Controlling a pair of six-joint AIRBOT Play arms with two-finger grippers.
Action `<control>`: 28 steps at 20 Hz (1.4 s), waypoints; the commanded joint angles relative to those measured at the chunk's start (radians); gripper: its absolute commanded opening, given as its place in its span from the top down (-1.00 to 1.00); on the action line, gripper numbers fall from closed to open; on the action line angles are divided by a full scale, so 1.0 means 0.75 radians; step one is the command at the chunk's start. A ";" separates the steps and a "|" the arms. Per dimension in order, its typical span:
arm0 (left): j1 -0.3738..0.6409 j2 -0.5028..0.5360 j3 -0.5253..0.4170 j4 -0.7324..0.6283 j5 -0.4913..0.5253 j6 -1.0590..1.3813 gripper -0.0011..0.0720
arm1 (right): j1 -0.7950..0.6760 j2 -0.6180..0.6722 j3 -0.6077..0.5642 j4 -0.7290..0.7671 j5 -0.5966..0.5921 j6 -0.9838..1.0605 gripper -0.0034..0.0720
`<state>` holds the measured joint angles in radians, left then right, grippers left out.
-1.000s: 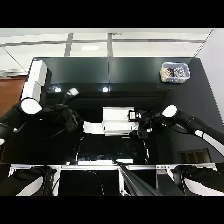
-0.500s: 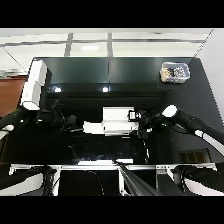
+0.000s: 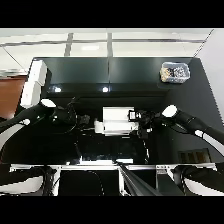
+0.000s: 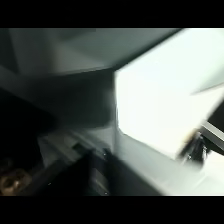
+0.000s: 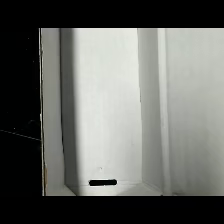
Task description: Fold the box and place the chain.
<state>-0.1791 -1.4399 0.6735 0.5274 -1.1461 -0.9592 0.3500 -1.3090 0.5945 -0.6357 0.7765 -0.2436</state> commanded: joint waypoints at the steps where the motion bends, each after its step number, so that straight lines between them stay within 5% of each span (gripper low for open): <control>1: -0.015 -0.005 0.047 -0.052 -0.091 0.072 -0.54 | 0.002 -0.001 0.000 0.002 0.000 0.001 0.30; 10: -0.174 -0.005 0.137 -0.044 -0.032 -0.170 -0.50 | 0.002 -0.001 0.000 0.005 -0.004 0.002 0.30; 13: -0.256 -0.005 0.212 0.013 0.054 -0.336 -0.10 | 0.002 -0.001 0.000 0.005 -0.004 0.002 0.30; 20: -0.425 -0.005 0.375 0.387 0.105 -0.799 -0.10 | 0.002 -0.001 0.000 0.005 -0.004 0.002 0.30; 28: -0.433 -0.005 0.389 0.438 0.117 -0.888 -0.10 | 0.002 -0.001 0.000 0.005 -0.004 0.002 0.30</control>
<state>-0.5060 -1.4429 0.9607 0.8291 -1.0718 -1.5982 0.3500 -1.3090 0.5945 -0.6338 0.7734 -0.2428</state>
